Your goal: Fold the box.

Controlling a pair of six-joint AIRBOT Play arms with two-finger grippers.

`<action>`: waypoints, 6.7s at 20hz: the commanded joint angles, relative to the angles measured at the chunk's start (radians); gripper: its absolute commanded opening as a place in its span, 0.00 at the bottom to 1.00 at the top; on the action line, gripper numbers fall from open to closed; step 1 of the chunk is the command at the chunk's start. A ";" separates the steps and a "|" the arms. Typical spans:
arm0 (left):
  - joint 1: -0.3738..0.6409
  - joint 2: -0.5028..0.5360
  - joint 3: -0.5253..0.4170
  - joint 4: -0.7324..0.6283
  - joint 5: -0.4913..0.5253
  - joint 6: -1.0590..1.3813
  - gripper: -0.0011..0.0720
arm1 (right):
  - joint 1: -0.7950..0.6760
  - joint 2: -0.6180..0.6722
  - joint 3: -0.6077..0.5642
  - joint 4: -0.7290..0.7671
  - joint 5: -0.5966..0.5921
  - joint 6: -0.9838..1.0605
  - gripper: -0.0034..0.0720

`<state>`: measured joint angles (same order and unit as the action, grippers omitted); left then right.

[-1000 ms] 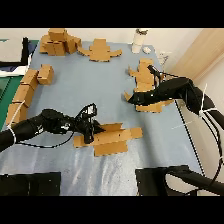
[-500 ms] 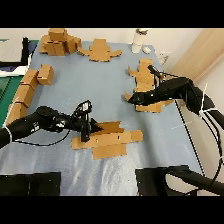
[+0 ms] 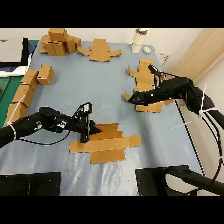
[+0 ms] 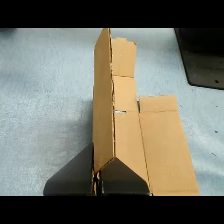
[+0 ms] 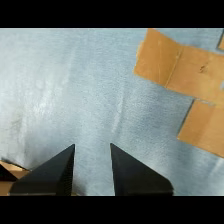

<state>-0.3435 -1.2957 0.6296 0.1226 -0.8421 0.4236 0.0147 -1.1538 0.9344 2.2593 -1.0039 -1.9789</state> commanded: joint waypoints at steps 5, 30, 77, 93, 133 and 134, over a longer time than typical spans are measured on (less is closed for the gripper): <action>0.000 -0.003 0.001 0.021 -0.007 -0.024 0.03 | 0.006 0.000 0.001 -0.004 0.001 -0.004 0.49; -0.048 -0.003 -0.001 0.038 -0.006 -0.058 0.03 | 0.386 0.204 -0.047 -0.575 -0.344 0.532 0.05; -0.048 -0.003 -0.001 0.038 -0.005 -0.058 0.03 | 1.147 0.346 -0.435 -0.963 0.153 0.463 1.00; -0.048 -0.003 -0.001 0.038 -0.006 -0.058 0.03 | 1.121 0.536 -0.586 -1.110 0.256 0.475 1.00; -0.048 -0.003 -0.001 0.038 -0.005 -0.058 0.03 | 0.386 0.176 -0.474 -0.012 0.158 -0.964 0.99; -0.048 -0.003 -0.001 0.038 -0.005 -0.058 0.03 | 0.386 0.175 -0.475 -0.010 0.158 -0.964 0.99</action>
<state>-0.3912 -1.2984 0.6285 0.1600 -0.8474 0.3656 0.4015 -0.9775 0.4595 2.2501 -0.8425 -2.9482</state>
